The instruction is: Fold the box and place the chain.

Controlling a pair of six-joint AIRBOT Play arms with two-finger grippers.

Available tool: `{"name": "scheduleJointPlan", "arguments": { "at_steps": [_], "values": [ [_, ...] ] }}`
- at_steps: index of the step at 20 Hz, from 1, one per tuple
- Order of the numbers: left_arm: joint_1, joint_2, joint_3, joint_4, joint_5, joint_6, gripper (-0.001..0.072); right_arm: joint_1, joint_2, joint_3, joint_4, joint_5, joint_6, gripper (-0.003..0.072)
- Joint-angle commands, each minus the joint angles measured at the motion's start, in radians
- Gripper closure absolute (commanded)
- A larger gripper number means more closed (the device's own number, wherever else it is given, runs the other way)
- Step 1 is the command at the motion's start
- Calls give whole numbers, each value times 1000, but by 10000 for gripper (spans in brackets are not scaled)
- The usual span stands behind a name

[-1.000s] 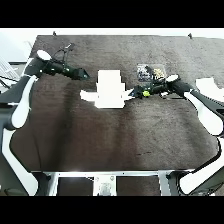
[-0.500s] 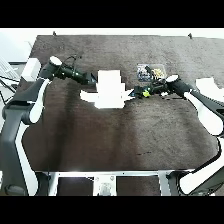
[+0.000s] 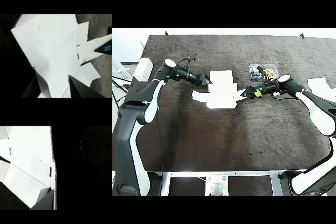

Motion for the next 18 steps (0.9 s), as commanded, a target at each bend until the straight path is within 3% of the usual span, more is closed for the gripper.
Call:
{"name": "scheduleJointPlan", "arguments": {
  "at_steps": [1,5,7,10,12,17,18],
  "values": [
    [-23,-3,1,12,33,7,238,2,0,0,1,0,0,676],
    [-23,-3,1,10,50,17,240,2,0,0,1,0,0,676],
    [-23,-3,1,7,39,29,357,2,0,0,1,-1,0,676],
    [-20,-7,1,2,35,30,369,2,0,0,1,-1,0,676],
    [-20,-19,1,-15,14,48,474,2,0,0,1,0,0,676],
    [-20,-34,1,-62,8,83,485,2,0,0,1,0,0,676],
    [-20,-37,1,-82,8,93,596,2,0,0,1,0,0,675]
  ]
}}
